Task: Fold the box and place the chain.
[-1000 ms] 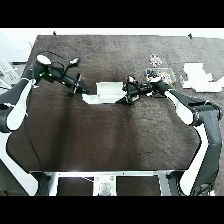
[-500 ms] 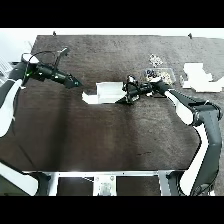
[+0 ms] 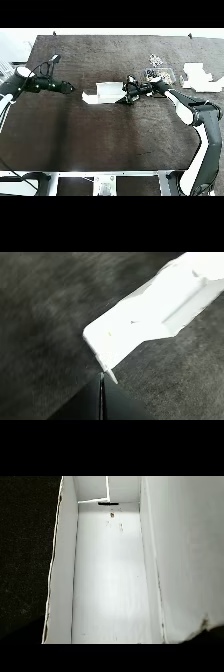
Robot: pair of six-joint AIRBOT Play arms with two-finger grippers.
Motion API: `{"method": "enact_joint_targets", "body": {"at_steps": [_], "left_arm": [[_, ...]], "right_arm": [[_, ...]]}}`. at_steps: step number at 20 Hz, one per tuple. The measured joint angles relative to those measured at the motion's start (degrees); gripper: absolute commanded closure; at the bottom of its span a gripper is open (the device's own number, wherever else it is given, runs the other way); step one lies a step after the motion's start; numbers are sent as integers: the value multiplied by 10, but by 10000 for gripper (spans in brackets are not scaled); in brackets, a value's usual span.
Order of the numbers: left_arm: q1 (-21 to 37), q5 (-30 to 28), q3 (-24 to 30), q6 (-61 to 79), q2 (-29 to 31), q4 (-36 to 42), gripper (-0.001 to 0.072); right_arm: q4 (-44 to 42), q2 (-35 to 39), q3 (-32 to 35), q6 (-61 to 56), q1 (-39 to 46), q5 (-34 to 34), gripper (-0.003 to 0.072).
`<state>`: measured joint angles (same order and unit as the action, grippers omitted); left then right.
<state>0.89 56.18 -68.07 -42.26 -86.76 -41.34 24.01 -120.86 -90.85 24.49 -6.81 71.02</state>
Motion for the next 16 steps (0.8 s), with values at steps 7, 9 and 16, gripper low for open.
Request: {"method": "enact_joint_targets", "body": {"at_steps": [7, 9, 16], "left_arm": [[-1, -60, 69, -44, 7, 23, 693], [-2, -66, 74, -48, 7, 33, 692], [-28, -76, 76, -45, -44, 93, 692]], "right_arm": [[0, 0, 0, 0, 0, 0, 105], [0, 0, 0, 0, 0, 0, 105], [0, 0, 0, 0, 0, 0, 105]]}}
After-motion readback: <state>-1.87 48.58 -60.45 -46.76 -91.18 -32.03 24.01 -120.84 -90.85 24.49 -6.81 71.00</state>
